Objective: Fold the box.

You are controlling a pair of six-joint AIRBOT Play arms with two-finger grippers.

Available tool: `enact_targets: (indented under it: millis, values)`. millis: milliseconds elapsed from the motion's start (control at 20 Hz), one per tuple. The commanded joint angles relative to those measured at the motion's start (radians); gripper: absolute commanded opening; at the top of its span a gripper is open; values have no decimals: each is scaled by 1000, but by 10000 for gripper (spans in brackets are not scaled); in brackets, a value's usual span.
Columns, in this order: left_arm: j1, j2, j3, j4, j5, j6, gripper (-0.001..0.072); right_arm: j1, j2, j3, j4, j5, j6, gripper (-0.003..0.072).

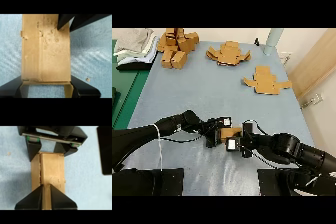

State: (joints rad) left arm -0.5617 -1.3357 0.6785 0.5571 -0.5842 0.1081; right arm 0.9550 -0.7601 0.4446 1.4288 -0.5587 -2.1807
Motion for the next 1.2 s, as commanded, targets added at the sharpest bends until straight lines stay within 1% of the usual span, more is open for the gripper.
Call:
enact_targets:
  millis: [0,50,100,150,200,300,400,450,500,550,600,650,750,1000,1150]
  values:
    - [1,1,1,0,0,0,452,1,-1,0,40,-18,-5,139]
    - [1,1,1,0,0,-1,452,1,-1,0,50,-22,-13,144]
    - [1,1,1,0,0,0,452,1,-1,0,50,-22,-18,192]
    - [1,1,1,0,0,0,452,1,1,0,50,-22,-19,293]
    - [1,1,1,0,0,-1,452,1,7,0,45,-22,-19,326]
    - [1,1,1,0,0,0,452,1,31,1,1,-18,-18,320]
    - [1,1,1,0,0,0,452,0,67,1,-31,-19,-18,276]
    - [1,1,1,0,0,0,452,0,79,1,-48,-21,-18,275]
    - [1,1,1,0,0,0,452,-2,83,1,-69,-34,-18,219]
    - [1,1,1,0,0,0,452,-6,80,0,-82,-56,-9,108]
    - [1,1,1,0,0,0,452,-8,74,0,-80,-78,-1,21]
    - [1,1,1,0,0,-1,452,-8,64,0,-77,-99,11,5]
    - [1,1,1,0,0,0,452,-7,39,-1,-53,-117,13,5]
    - [1,1,1,0,0,0,452,-7,-13,-2,-43,-111,12,4]
    - [1,1,1,0,0,0,452,-6,-4,-1,-41,-112,12,4]
